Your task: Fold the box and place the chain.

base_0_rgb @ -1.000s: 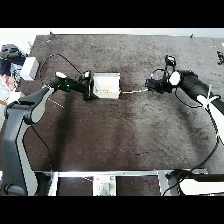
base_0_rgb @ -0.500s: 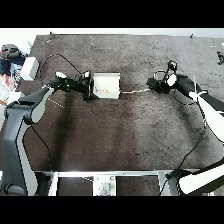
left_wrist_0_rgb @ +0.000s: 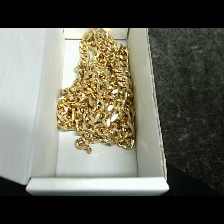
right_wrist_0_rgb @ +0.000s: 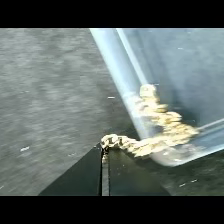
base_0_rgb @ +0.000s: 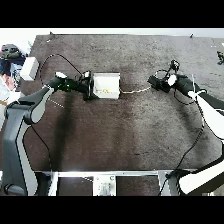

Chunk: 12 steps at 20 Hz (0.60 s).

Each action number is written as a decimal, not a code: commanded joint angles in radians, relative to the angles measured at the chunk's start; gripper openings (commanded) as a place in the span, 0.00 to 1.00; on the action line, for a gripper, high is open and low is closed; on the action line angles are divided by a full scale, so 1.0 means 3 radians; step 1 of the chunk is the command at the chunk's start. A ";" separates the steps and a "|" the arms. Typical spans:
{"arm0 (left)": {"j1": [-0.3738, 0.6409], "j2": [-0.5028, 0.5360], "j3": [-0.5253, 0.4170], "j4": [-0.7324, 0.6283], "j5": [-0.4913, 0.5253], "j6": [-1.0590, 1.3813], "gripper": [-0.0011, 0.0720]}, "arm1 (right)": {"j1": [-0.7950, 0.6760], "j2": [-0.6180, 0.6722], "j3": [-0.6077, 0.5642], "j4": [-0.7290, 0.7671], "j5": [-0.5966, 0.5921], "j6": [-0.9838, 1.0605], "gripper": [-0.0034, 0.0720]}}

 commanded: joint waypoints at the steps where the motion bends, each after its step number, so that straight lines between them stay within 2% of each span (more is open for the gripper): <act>1: -0.0001 -0.0001 0.0000 0.0000 0.0000 0.0000 0.33 | 0.0154 0.0304 0.0004 0.0108 0.0225 -0.0385 0.06; 3: -0.0001 -0.0001 0.0000 0.0000 0.0000 0.0000 0.33 | 0.0356 0.0664 0.0004 0.0108 0.0303 -0.0570 0.06; 7: -0.0001 -0.0001 0.0000 0.0000 0.0000 0.0000 0.33 | 0.0749 0.1303 0.0005 0.0013 0.0210 -0.0636 0.06; 9: -0.0001 -0.0001 0.0000 0.0000 0.0000 0.0000 0.33 | 0.0933 0.1480 0.0017 0.0008 0.0095 -0.0636 0.06; 12: -0.0001 -0.0001 0.0000 0.0000 0.0000 0.0000 0.33 | 0.1222 0.1526 0.0173 0.0004 0.0041 -0.0638 0.06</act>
